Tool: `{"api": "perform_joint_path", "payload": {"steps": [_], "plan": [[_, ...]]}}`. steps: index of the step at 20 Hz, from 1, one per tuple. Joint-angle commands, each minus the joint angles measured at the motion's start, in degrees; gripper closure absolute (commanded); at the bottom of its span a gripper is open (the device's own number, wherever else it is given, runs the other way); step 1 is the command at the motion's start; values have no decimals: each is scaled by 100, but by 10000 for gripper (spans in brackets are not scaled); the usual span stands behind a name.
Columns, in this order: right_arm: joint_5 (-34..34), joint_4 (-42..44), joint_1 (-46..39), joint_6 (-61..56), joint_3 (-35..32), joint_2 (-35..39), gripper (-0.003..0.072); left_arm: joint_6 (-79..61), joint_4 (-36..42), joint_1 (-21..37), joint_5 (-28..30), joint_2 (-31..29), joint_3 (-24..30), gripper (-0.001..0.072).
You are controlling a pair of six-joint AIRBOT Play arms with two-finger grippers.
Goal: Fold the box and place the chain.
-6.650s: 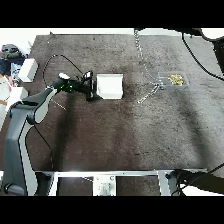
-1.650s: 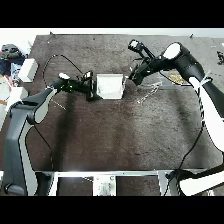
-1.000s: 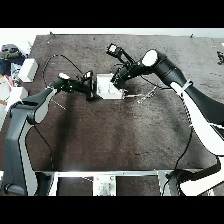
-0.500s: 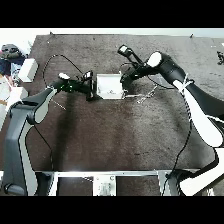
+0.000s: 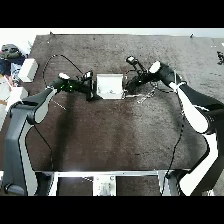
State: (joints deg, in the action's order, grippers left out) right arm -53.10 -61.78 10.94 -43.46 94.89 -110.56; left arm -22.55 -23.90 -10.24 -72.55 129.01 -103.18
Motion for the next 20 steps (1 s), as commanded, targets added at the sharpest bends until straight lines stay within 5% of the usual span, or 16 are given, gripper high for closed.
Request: {"api": "perform_joint_path", "payload": {"steps": [1, 3, 7, 9, 14, 20], "plan": [[31, 9, -28, 20, 7, -210, 402, 0, 2, 0, 2, 0, 2, 305], [-129, 7, -17, 59, 7, -258, 482, 2, 9, 0, 0, 0, 2, 304], [-267, -186, -17, 144, 4, -313, 484, 0, 13, 0, 2, 0, 2, 304], [-361, -188, -17, 238, 7, -313, 657, 0, 13, 0, 0, 0, 2, 304], [-914, -13, -17, 407, 11, 133, 675, 0, 13, 0, 2, 0, 2, 305], [-590, 1639, 46, 684, 11, 1714, 677, 0, 15, 0, 2, 0, 2, 304]]}}
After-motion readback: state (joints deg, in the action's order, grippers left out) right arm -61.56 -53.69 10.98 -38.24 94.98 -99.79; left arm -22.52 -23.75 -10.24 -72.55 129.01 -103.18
